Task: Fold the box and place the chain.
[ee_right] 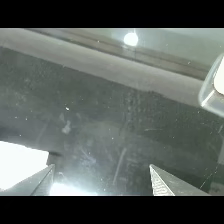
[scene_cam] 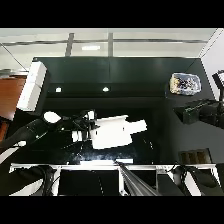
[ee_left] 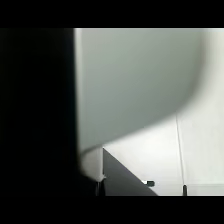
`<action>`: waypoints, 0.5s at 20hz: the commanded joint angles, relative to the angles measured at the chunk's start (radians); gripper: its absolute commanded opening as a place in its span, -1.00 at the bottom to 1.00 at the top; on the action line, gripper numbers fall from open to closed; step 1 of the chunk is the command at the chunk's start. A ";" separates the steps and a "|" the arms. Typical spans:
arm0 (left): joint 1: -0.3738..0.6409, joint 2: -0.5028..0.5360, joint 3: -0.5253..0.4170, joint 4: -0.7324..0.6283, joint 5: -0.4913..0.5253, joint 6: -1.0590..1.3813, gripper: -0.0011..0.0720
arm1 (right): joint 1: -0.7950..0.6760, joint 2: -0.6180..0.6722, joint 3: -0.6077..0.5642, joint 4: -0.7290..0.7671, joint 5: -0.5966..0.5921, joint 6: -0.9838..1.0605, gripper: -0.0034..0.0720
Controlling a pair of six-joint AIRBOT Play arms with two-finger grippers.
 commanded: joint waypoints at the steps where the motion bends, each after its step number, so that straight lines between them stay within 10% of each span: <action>1: -0.001 -0.010 0.004 0.011 0.015 0.006 -0.89 | 0.000 -0.001 -0.014 0.003 0.000 0.000 0.86; 10: -0.001 -0.016 0.007 0.108 0.016 -0.082 -0.89 | 0.000 -0.001 -0.014 0.003 0.000 0.000 0.86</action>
